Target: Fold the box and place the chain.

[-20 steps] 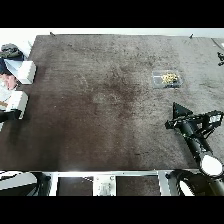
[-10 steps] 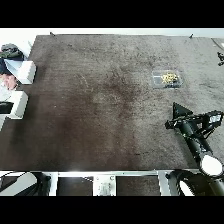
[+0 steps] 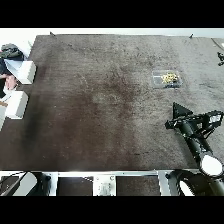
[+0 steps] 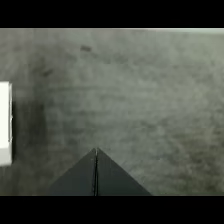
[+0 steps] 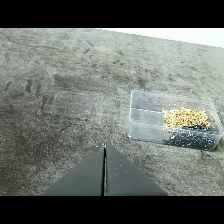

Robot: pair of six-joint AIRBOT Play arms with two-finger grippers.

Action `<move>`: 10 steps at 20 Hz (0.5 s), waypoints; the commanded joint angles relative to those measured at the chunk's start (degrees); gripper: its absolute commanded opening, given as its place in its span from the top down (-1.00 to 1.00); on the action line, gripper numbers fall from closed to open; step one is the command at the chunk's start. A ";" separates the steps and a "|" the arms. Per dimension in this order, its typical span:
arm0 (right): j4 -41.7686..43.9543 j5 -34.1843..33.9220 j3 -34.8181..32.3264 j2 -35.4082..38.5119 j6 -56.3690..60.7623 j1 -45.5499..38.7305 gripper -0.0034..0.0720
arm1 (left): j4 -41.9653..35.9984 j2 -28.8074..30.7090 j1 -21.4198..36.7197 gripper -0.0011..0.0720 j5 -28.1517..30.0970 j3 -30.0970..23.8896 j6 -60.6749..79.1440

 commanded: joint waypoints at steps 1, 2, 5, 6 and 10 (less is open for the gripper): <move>0.02 0.00 -0.02 0.07 0.00 0.04 0.87 | -3.61 5.90 -4.92 0.96 5.55 -0.02 -0.02; 0.02 0.00 -0.02 0.07 0.00 0.04 0.87 | -3.56 8.11 -7.17 0.96 9.22 -0.20 0.00; 0.02 0.00 -0.02 0.07 0.00 0.04 0.87 | -2.69 16.06 -13.46 0.96 22.71 -2.82 0.00; 0.02 0.00 -0.02 0.07 0.00 0.04 0.87 | -2.69 18.82 -15.28 0.96 27.06 -4.37 0.00; 0.02 0.00 -0.02 0.04 0.00 0.04 0.87 | -0.59 28.57 -23.30 0.96 46.34 -12.70 0.09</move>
